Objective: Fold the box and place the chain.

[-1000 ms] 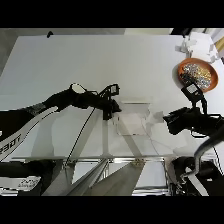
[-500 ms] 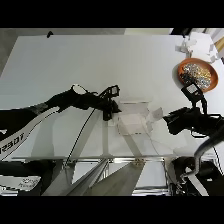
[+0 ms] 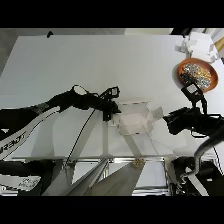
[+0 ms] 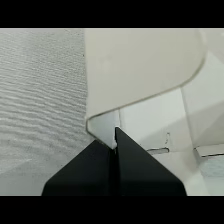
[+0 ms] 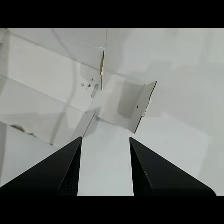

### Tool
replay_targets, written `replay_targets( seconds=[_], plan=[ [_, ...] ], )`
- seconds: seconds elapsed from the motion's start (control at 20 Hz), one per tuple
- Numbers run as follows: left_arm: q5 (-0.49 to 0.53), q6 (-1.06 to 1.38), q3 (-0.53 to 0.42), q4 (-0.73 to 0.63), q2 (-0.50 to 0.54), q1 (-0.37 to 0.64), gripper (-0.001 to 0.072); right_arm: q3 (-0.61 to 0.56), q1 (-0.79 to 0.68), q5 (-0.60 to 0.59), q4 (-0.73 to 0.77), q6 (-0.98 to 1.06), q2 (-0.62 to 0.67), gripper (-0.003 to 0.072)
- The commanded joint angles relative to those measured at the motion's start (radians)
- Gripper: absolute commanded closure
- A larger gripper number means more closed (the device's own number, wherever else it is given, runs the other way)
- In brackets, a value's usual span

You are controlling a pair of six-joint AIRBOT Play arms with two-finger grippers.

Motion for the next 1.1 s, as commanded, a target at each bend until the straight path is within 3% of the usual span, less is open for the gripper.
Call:
replay_targets(
  seconds=[0.0,0.15,0.35,0.65,1.05],
  plan=[
    [-0.007,0.022,0.000,0.002,0.000,0.000,0.0706,0.001,0.000,0.000,0.001,0.000,0.001,0.0350],
    [-0.009,0.037,0.035,0.020,0.000,0.004,0.0708,0.001,0.000,0.000,0.001,0.000,0.001,0.0350],
    [-0.049,0.018,0.109,0.150,-0.003,0.007,0.0708,0.001,0.000,-0.012,0.001,0.000,0.001,0.0351],
    [-0.094,0.023,0.110,0.156,-0.040,0.006,0.0707,-0.001,0.000,-0.029,0.001,0.000,0.001,0.0351],
    [-0.078,0.026,0.110,0.156,-0.044,0.006,0.0705,-0.001,0.000,-0.029,0.001,0.000,0.001,0.0351]
  ],
)
